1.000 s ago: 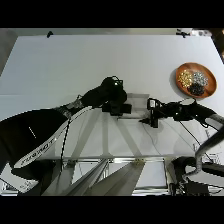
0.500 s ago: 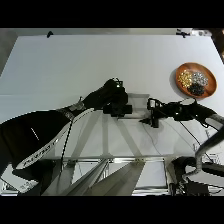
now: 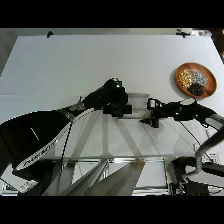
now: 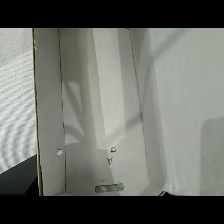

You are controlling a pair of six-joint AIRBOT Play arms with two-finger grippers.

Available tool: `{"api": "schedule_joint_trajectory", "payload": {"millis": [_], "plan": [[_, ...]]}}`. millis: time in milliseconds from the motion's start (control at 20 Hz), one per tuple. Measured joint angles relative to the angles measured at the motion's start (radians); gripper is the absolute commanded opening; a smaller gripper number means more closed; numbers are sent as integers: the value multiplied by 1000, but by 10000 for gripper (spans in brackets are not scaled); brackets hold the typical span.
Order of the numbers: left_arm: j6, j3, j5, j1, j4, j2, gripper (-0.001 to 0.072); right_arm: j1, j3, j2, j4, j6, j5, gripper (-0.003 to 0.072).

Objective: Fold the box and place the chain.

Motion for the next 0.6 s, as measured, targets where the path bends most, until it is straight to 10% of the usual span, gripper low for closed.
{"api": "schedule_joint_trajectory", "payload": {"millis": [150,600], "plan": [[14,0,-23,-1,-16,3,295,0,0,0,0,0,0,335],[70,0,37,11,-18,65,297,0,0,0,2,0,-2,335]]}}
